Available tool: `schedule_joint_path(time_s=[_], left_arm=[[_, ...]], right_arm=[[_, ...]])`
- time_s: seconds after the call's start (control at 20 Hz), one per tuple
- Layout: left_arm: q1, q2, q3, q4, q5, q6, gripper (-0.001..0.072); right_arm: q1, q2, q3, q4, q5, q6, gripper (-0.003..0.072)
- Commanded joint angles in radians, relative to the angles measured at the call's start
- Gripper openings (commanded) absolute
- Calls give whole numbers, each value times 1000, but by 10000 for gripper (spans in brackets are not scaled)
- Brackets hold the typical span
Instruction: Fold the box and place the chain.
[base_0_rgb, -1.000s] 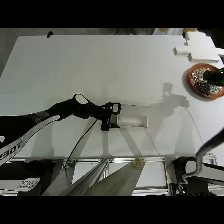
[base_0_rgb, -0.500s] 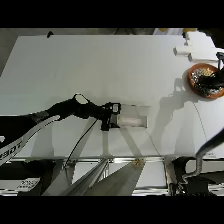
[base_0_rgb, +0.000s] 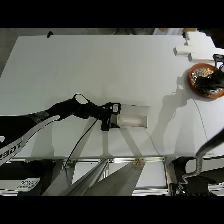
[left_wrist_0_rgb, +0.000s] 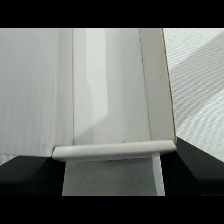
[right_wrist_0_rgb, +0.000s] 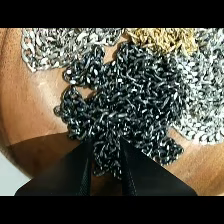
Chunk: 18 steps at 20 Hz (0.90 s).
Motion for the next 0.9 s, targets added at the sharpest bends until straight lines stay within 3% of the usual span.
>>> schedule_joint_path(time_s=[0.0,0.7,0.8,0.85], left_arm=[[0,0,0,0,0,0,71],[0,0,0,0,0,0,71],[0,0,0,0,0,0,71],[0,0,0,0,0,0,71]], right_arm=[[0,-6,0,-11,-15,4,188],[0,-32,0,-10,23,57,151],[0,-26,0,-12,25,56,16],[0,-16,0,-14,27,56,16]])
